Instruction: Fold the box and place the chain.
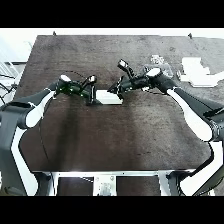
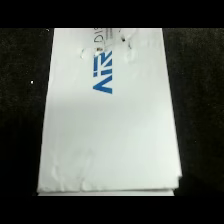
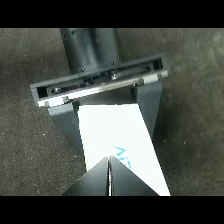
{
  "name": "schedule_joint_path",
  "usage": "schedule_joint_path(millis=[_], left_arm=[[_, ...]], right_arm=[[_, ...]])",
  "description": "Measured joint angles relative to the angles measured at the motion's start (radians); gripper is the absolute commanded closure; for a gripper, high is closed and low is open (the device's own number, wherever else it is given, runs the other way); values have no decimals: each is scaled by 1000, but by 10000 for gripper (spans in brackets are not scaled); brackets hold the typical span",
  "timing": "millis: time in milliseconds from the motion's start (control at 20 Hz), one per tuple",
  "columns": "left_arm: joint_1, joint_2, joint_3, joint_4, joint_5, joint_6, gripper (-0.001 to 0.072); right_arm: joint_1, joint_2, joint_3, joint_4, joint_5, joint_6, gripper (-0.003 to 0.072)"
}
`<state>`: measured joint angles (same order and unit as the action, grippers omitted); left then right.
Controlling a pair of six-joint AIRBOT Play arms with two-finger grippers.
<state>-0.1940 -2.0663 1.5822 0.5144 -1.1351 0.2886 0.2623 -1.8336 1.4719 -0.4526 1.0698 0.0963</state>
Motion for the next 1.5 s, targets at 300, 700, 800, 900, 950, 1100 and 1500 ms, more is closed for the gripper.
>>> schedule_joint_path(millis=[300,700,800,900,950,1100,1500], left_arm=[[0,0,0,1,0,5,262],[0,0,0,4,-5,6,262],[0,0,0,4,-5,4,262],[0,0,0,3,-4,2,262],[0,0,0,2,-4,1,262],[0,0,0,0,-3,-2,262],[-2,0,0,-6,11,-5,262]], right_arm=[[13,-45,-12,-1,16,59,673],[18,-59,-56,-14,27,104,673],[18,-61,-59,-27,22,117,673],[19,-63,-54,-32,21,126,673],[19,-64,-48,-33,23,127,673],[23,-66,-14,-29,29,132,674],[57,-66,40,0,26,137,673]])
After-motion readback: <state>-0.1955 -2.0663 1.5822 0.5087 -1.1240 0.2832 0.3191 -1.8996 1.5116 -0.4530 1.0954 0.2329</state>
